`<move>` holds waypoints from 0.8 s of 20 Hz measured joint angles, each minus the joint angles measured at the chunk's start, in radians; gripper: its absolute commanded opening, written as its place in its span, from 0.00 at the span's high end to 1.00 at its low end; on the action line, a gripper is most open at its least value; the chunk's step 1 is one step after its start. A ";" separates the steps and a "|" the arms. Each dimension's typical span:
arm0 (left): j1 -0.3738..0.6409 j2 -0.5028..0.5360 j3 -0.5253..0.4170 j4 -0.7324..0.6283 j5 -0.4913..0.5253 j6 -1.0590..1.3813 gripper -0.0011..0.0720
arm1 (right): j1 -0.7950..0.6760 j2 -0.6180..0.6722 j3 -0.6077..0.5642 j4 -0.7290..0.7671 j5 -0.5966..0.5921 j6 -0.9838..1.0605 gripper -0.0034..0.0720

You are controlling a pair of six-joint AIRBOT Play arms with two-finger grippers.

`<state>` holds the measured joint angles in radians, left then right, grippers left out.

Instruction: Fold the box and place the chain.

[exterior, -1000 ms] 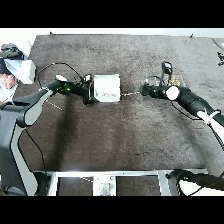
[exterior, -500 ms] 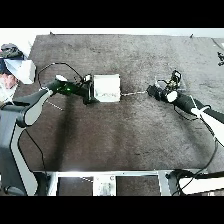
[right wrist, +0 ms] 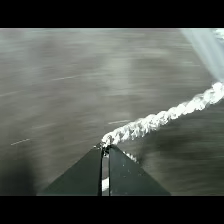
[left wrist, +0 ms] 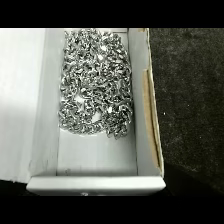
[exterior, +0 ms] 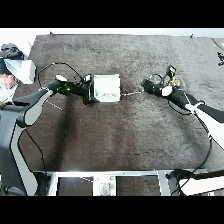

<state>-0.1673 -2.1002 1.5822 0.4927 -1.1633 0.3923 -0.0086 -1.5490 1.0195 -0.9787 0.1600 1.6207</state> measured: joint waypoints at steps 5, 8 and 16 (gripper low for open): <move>0.000 0.000 0.000 0.000 0.000 0.000 0.54 | 0.171 0.208 0.004 0.006 -0.043 -0.056 0.97; 0.000 0.000 0.000 0.000 0.000 0.000 0.54 | 0.266 0.279 0.012 0.007 -0.092 -0.068 0.97; 0.000 0.000 0.000 0.000 0.000 0.000 0.54 | 0.404 0.277 0.090 -0.003 -0.150 -0.081 0.91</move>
